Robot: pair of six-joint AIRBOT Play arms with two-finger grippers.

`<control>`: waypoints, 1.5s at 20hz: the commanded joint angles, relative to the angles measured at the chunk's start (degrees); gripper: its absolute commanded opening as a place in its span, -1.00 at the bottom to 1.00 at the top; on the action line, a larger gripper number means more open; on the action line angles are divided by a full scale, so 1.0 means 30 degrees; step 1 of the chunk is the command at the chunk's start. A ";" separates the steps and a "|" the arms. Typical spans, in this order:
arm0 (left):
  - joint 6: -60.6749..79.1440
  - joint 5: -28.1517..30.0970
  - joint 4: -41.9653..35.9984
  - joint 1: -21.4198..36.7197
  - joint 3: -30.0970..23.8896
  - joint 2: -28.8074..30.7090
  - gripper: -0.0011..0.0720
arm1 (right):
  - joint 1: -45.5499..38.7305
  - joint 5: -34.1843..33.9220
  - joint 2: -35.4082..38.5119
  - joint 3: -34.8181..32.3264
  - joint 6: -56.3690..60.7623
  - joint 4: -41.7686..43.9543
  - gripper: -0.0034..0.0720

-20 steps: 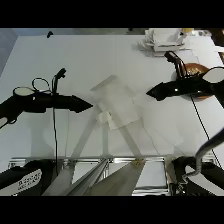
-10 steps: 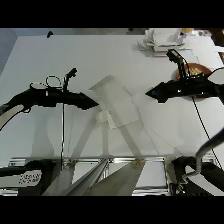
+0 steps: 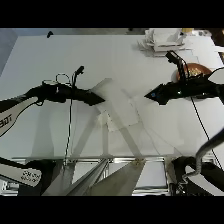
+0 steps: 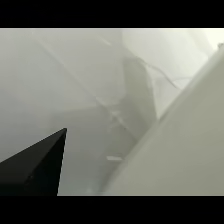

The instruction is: Fold the box and place the chain.

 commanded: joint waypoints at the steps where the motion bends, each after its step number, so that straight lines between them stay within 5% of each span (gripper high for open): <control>1: 0.0882 -0.1945 -0.0095 -0.0452 0.0430 -0.0852 0.73 | 0.0022 0.0022 0.0015 0.0000 0.0044 0.0182 -0.87; 3: 0.1107 -0.2550 -0.0109 -0.0342 0.0430 -0.0816 0.46 | 0.0022 0.0022 0.0015 0.0000 0.0044 0.0182 -0.87; 5: 0.1107 -0.2543 -0.0117 -0.0299 0.0430 -0.0809 -0.14 | 0.0022 0.0029 0.0015 0.0000 0.0044 0.0182 -0.87; 9: 0.2419 -0.2543 -0.0109 -0.0291 0.0430 -0.0576 -0.90 | 0.0022 0.0036 0.0015 0.0000 0.0044 0.0197 -0.87; 13: 0.4175 -0.2295 0.0000 -0.0291 0.0437 0.0488 -0.95 | 0.0022 0.0525 0.0015 0.0007 0.0036 0.0583 -0.86; 16: 0.4131 -0.1107 0.1545 -0.0452 0.0510 0.2069 -0.94 | 0.0022 0.0699 0.0015 0.0226 0.0087 0.1348 -0.38; 19: 0.3206 -0.0189 0.5960 -0.1122 0.0772 0.4058 -0.95 | 0.0000 0.1195 0.0015 0.1443 0.0721 0.1326 -0.01; 22: 0.2565 -0.0168 0.9646 -0.2310 0.0911 0.5748 -0.95 | 0.0000 0.2412 0.0015 0.3133 0.1224 0.0984 0.01; 26: 0.2710 0.0160 1.1519 -0.3985 0.0911 0.6164 -0.95 | 0.0000 0.4320 0.0029 0.4816 0.2856 -0.1056 0.01; 29: 0.2710 0.2455 1.2225 -0.5013 0.0903 0.5967 -0.95 | 0.0007 0.5268 0.0452 0.4823 0.3796 -0.3767 -0.04; 30: 0.2718 0.3351 1.2043 -0.5253 0.0903 0.5931 -0.95 | 0.0007 0.5319 0.0699 0.4823 0.3854 -0.4976 -0.21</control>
